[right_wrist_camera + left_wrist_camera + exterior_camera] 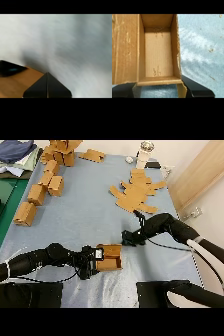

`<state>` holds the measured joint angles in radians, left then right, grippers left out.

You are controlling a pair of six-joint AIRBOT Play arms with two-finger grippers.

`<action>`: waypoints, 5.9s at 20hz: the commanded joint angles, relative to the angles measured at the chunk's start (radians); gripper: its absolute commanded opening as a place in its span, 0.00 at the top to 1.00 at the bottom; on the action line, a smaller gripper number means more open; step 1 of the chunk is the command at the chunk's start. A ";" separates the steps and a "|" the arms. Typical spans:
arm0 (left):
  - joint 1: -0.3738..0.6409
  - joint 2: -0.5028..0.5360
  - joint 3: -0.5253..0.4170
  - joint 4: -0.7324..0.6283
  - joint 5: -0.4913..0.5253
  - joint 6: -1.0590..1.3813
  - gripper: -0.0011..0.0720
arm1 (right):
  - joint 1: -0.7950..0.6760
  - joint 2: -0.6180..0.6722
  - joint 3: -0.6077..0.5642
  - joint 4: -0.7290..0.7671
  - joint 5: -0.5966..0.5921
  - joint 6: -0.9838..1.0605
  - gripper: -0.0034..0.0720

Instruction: Fold the box.

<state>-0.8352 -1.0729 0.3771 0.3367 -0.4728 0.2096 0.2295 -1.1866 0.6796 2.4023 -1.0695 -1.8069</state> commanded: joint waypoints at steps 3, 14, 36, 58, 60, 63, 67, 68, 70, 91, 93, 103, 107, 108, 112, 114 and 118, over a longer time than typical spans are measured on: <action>0.000 0.000 0.000 0.000 -0.001 0.000 0.27 | -0.042 -0.181 -0.024 0.580 -0.198 -0.771 0.96; 0.000 0.000 0.000 0.000 0.000 0.000 0.27 | 0.206 0.246 -0.298 0.347 0.179 -0.872 0.95; 0.000 0.000 0.000 0.000 0.000 0.000 0.27 | 0.739 0.607 -0.412 -0.183 0.601 -0.819 0.34; 0.000 0.000 0.000 0.000 0.000 0.000 0.27 | 0.739 0.606 -0.407 -0.504 0.583 -0.903 0.65; 0.000 0.000 0.000 0.000 0.000 0.000 0.27 | 0.739 0.626 -0.407 -0.504 0.580 -0.903 0.69; 0.000 0.000 0.000 0.000 0.000 0.000 0.27 | 0.739 0.662 -0.407 -0.504 0.581 -0.903 0.69; 0.000 0.000 0.000 0.000 0.000 0.000 0.27 | 0.739 0.694 -0.407 -0.504 0.581 -0.903 0.69; 0.000 0.000 0.000 0.000 0.000 0.000 0.27 | 0.739 0.695 -0.407 -0.504 0.581 -0.903 0.69; 0.000 0.000 0.000 0.000 0.000 0.000 0.27 | 0.739 0.695 -0.407 -0.504 0.583 -0.903 0.70; 0.000 0.000 0.000 0.000 0.000 0.000 0.27 | 0.739 0.632 -0.408 -0.431 0.520 -0.902 0.76; 0.000 0.000 0.000 0.000 0.000 0.000 0.27 | 0.739 0.633 -0.408 -0.423 0.509 -0.902 0.74; 0.000 0.000 0.000 0.000 0.000 0.000 0.27 | 0.737 0.745 -0.329 -0.395 0.417 -0.455 0.43; 0.000 0.000 0.000 0.000 0.000 0.000 0.27 | 0.743 0.906 -0.384 -0.311 0.292 0.492 0.94; 0.000 0.000 0.000 0.000 0.000 0.000 0.27 | 0.750 0.947 -0.441 -0.229 0.361 0.580 0.95; 0.000 0.000 0.000 0.000 0.000 0.000 0.27 | 0.821 0.989 -0.653 -0.050 0.766 0.743 0.95; 0.000 0.000 0.000 0.000 0.000 0.000 0.27 | 0.862 0.948 -0.675 -0.059 0.911 0.786 0.95; 0.000 0.000 0.000 0.000 0.000 0.000 0.27 | 0.866 0.815 -0.665 -0.062 1.014 0.790 0.95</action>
<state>-0.8352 -1.0729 0.3771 0.3367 -0.4732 0.2096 1.0805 -0.3050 0.0288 2.3199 -0.1886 -1.0813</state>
